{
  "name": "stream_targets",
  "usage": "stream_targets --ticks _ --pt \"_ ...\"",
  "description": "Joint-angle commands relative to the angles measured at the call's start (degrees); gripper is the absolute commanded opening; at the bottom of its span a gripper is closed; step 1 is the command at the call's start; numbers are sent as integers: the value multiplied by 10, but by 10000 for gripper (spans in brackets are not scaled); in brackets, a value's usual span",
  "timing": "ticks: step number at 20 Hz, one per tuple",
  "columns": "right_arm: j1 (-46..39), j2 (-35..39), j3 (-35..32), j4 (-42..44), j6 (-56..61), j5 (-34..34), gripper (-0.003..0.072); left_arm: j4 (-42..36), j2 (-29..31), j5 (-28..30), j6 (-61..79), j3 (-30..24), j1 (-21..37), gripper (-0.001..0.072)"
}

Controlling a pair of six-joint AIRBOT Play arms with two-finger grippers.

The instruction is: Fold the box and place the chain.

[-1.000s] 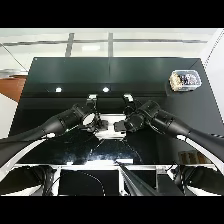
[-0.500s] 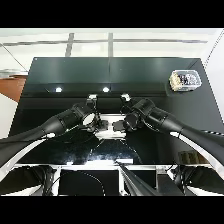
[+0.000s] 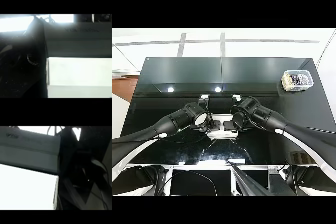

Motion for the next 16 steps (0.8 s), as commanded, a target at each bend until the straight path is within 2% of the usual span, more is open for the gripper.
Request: stream_targets --ticks 1,13,14,15,16 --pt "2 -14 12 -2 31 -23 196 0 0 0 0 0 0 32" --pt "2 -33 17 -7 48 -9 188 0 0 0 0 0 0 32" --pt "2 -33 17 -7 47 -9 150 0 0 0 0 0 0 32" --pt "2 -33 17 -7 47 -8 78 0 0 0 0 0 0 32" --pt "2 -33 17 -7 48 -6 61 0 0 0 0 0 0 32"
